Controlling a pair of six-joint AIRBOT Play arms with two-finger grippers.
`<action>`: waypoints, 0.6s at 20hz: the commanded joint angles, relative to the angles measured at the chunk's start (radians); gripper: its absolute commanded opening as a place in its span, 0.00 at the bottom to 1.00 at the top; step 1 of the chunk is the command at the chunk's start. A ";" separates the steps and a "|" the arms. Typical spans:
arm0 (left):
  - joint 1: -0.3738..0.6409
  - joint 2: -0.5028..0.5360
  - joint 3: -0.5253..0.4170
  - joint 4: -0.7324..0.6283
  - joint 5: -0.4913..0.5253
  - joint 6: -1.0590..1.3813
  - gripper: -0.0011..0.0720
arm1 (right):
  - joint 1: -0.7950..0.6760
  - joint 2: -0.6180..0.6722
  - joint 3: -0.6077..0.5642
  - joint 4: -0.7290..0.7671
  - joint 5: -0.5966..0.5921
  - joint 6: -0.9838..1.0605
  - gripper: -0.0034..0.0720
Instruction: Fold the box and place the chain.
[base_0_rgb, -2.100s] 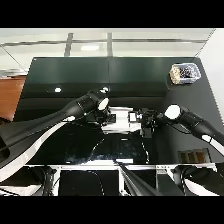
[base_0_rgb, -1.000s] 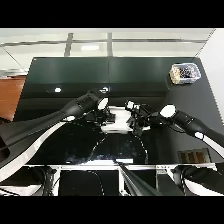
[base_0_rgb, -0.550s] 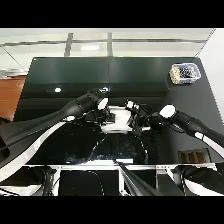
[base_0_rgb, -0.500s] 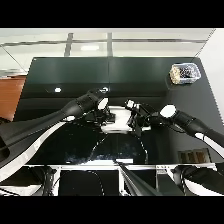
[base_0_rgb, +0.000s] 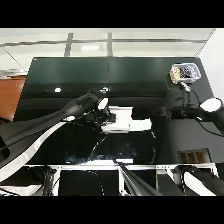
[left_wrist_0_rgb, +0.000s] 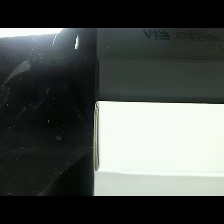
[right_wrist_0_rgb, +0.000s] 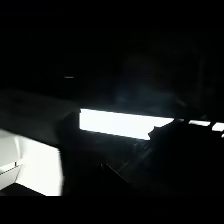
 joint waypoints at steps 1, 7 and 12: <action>0.000 0.000 0.000 0.001 -0.002 0.001 0.05 | -0.179 -0.021 -0.097 0.050 0.057 0.121 0.07; 0.000 0.000 0.000 0.002 -0.002 0.001 0.05 | 0.012 -0.199 -0.136 0.276 0.120 -0.098 0.07; 0.000 0.000 0.000 0.002 -0.002 0.001 0.05 | 0.165 -0.309 -0.078 0.410 0.090 -0.146 0.07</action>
